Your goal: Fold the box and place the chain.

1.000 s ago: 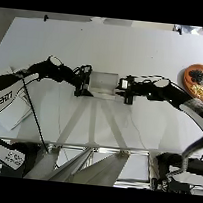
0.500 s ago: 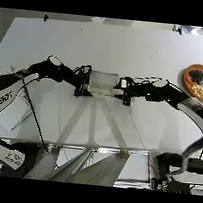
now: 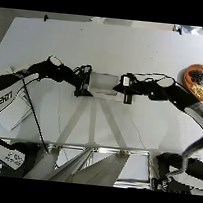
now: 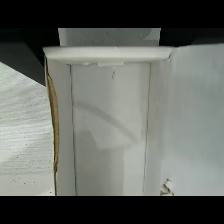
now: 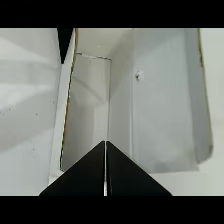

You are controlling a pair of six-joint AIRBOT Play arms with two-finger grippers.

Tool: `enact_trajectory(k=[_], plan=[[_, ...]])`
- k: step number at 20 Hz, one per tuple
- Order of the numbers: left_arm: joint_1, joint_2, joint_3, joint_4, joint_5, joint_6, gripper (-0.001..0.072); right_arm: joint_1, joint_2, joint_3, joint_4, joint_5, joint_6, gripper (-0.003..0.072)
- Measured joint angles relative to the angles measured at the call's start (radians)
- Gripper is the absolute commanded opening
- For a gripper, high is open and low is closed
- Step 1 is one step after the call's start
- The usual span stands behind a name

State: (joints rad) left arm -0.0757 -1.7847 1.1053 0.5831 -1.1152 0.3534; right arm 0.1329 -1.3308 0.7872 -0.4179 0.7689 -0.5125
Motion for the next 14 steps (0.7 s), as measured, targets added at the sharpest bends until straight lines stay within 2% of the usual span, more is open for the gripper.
enact_trajectory(k=[5, 8, 11, 14], plan=[[0.0, 0.0, 0.0, 0.0, 0.0, 0.001, 0.0335, -0.013, 0.17, 0.0, -0.249, 0.006, 0.275, 0.0011], [0.0, 0.0, 0.0, 0.0, 0.0, 0.001, 0.0335, -0.074, 0.24, 0.0, -0.344, 0.006, 0.493, 0.0011], [0.0, 0.0, 0.0, 0.001, 0.0, 0.001, 0.0335, -0.18, 0.257, -0.001, -0.41, 0.025, 0.747, 0.0009], [0.0, 0.0, 0.0, 0.001, 0.0, 0.001, 0.0335, -0.266, 0.217, -0.001, -0.493, 0.054, 0.966, 0.0006]])
